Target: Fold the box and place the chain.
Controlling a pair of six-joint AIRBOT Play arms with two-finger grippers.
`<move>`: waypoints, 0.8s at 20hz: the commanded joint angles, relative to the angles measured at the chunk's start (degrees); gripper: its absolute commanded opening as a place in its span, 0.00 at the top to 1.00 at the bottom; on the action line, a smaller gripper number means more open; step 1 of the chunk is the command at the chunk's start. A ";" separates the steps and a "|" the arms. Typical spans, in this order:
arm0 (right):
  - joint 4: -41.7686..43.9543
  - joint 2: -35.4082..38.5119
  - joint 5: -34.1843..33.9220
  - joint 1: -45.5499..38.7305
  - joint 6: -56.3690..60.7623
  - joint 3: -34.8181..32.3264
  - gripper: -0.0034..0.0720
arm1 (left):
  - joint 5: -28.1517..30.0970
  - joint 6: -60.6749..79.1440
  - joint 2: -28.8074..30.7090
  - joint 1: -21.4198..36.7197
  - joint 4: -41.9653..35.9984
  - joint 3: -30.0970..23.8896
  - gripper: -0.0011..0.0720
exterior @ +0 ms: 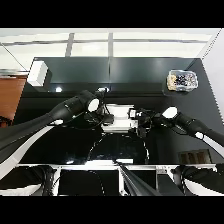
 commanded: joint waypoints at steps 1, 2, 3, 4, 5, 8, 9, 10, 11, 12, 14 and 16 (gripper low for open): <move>0.00 0.04 0.02 0.04 0.00 0.02 0.73 | -1.66 -7.61 -1.01 -2.25 5.05 1.66 0.38; 0.00 0.04 0.02 0.04 0.00 0.02 0.73 | -2.45 -9.44 -1.03 -2.73 6.60 1.73 0.38; 0.00 0.04 0.02 0.04 0.00 0.02 0.73 | -3.30 -10.69 -1.14 -3.13 7.45 1.81 0.38; 0.00 0.04 0.02 0.04 0.00 0.02 0.73 | -3.65 -11.47 -1.29 -3.30 7.54 1.84 0.38; 0.00 0.04 0.02 0.04 0.00 0.02 0.73 | -3.58 -12.52 -1.38 -3.41 7.37 1.86 0.38; 0.00 0.04 0.02 0.04 0.00 0.02 0.73 | -2.40 -14.32 -1.75 -3.39 6.97 1.90 0.45; 0.00 0.04 0.02 0.04 0.00 0.02 0.73 | -2.34 -14.45 -2.03 -3.41 6.67 1.90 0.45; 0.00 0.04 0.02 0.04 0.00 0.02 0.73 | -2.36 -14.73 -2.45 -3.41 6.62 1.90 0.45; 0.00 0.04 0.02 0.04 0.00 0.02 0.73 | -2.36 -14.91 -2.95 -3.41 6.43 1.90 0.45; 0.00 0.04 0.02 0.04 0.00 0.02 0.73 | -2.32 -15.13 -3.30 -3.41 6.14 1.92 0.45; 0.00 0.04 0.02 0.04 0.02 0.02 0.73 | -2.29 -15.10 -3.63 -3.41 5.44 2.27 0.45; 0.00 0.04 0.02 0.04 0.00 0.02 0.73 | -2.23 -15.10 -3.65 -3.39 5.49 2.71 0.45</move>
